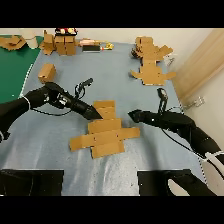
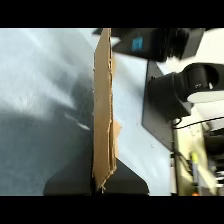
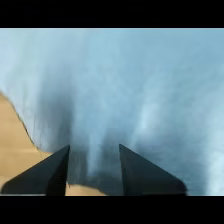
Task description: Fold the box.
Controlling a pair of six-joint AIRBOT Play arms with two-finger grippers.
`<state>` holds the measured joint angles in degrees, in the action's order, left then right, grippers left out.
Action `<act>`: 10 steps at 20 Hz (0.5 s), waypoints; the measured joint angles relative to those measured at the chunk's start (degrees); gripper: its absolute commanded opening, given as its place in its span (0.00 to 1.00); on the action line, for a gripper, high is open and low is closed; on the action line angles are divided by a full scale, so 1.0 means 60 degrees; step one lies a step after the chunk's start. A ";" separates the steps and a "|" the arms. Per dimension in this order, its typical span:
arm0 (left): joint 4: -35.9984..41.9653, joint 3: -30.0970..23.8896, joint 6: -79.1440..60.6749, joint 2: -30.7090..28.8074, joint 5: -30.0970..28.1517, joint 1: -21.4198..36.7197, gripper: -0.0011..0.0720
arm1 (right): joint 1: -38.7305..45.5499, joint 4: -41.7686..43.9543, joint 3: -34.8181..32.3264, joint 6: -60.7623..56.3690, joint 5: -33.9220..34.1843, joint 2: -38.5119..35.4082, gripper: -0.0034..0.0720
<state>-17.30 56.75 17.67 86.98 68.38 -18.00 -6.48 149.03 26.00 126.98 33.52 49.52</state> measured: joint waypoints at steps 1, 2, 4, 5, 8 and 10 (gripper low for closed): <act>-0.0015 0.0000 -0.0302 -0.0142 -0.0317 -0.0157 0.03 | 0.0109 0.0004 0.0138 -0.0208 0.0015 -0.0135 0.05; -0.0007 -0.0004 -0.0616 -0.0273 -0.0656 -0.0306 0.03 | 0.0204 0.0000 0.0259 -0.0404 0.0073 -0.0306 0.05; 0.0025 -0.0015 -0.1344 -0.0546 -0.1300 -0.0608 0.03 | 0.0306 -0.0004 0.0404 -0.0729 0.0273 -0.0656 0.05; 0.0073 -0.0040 -0.1705 -0.0703 -0.1566 -0.0780 0.03 | 0.0331 -0.0018 0.0448 -0.0900 0.0386 -0.0834 0.05; 0.0073 -0.0288 -0.2630 -0.1242 -0.2317 -0.1209 0.03 | 0.0386 -0.0029 0.0525 -0.1326 0.0681 -0.1188 0.05; 0.0098 -0.0674 -0.3293 -0.1679 -0.2903 -0.1490 0.03 | 0.0408 -0.0029 0.0532 -0.1486 0.0878 -0.1286 0.05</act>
<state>-16.71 52.71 -2.09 76.90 50.96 -26.94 -4.03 148.86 29.19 118.06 38.79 41.80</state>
